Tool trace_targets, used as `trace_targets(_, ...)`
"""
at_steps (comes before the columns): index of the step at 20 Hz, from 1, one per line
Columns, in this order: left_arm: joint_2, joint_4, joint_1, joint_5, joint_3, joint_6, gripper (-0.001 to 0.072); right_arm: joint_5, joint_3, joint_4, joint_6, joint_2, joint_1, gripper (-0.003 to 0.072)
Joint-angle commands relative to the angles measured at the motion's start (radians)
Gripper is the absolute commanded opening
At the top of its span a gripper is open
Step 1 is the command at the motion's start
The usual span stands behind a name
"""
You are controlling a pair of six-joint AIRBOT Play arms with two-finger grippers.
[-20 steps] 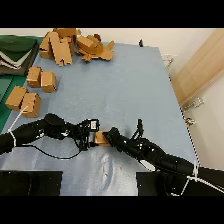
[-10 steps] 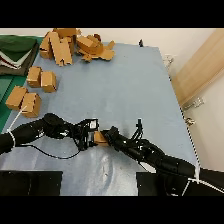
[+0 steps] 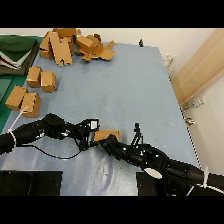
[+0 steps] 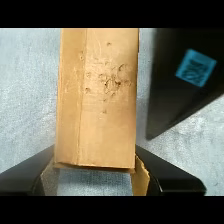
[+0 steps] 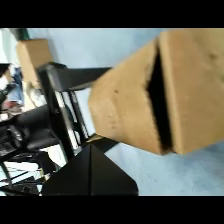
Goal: Fold the box.
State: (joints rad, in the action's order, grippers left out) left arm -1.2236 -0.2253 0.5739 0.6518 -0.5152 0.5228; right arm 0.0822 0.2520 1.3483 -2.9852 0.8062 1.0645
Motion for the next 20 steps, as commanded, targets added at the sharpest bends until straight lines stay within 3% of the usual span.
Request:
trace_targets(1, 0.001, -0.003, -0.001, 0.003, -0.001, 0.000, 0.0456, -0.126, 0.000, 0.024, -0.018, -0.055, 0.001, 0.0001)
trace_targets(5, 0.001, -0.003, -0.001, 0.003, -0.001, 0.000, 0.0457, -0.114, 0.000, 0.035, -0.018, -0.037, 0.002, 0.0001)
trace_targets(10, 0.001, -0.003, -0.001, 0.005, -0.001, 0.000, 0.0457, 0.059, 0.000, 0.035, -0.017, 0.005, 0.001, 0.0001)
trace_targets(13, 0.001, -0.003, -0.001, 0.005, -0.001, 0.000, 0.0456, 0.053, -0.003, 0.035, 0.010, -0.023, -0.032, 0.0001)
trace_targets(17, 0.001, -0.003, -0.001, 0.004, -0.001, 0.000, 0.0456, -0.085, -0.004, 0.065, 0.020, -0.072, -0.061, 0.0001)
trace_targets(20, 0.001, -0.003, -0.001, 0.004, -0.001, 0.000, 0.0457, -0.109, -0.004, 0.069, 0.020, -0.069, -0.061, 0.0001)
